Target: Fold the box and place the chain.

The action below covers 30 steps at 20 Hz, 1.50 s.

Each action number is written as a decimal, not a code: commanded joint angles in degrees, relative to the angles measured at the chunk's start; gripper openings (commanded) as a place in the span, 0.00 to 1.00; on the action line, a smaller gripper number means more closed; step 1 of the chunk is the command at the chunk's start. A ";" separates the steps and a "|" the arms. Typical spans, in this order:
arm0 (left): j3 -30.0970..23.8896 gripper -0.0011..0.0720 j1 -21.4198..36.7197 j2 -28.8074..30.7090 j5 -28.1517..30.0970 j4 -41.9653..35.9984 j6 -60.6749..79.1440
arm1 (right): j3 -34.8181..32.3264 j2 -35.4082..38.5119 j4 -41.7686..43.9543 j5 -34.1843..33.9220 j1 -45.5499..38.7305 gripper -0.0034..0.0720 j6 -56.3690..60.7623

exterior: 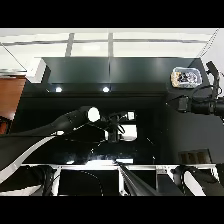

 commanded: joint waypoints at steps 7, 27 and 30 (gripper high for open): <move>0.42 0.36 23.10 10.80 -14.71 19.04 -26.64 | 0.04 0.04 -0.17 0.09 -0.02 0.07 0.26; 15.82 0.36 74.27 -3.85 -4.90 24.41 -28.02 | 0.04 0.02 -0.15 -2.69 -0.02 0.07 0.94; 20.96 0.36 72.54 -9.44 -4.48 23.52 -28.52 | 0.04 0.02 -0.15 -2.69 -0.02 0.07 1.36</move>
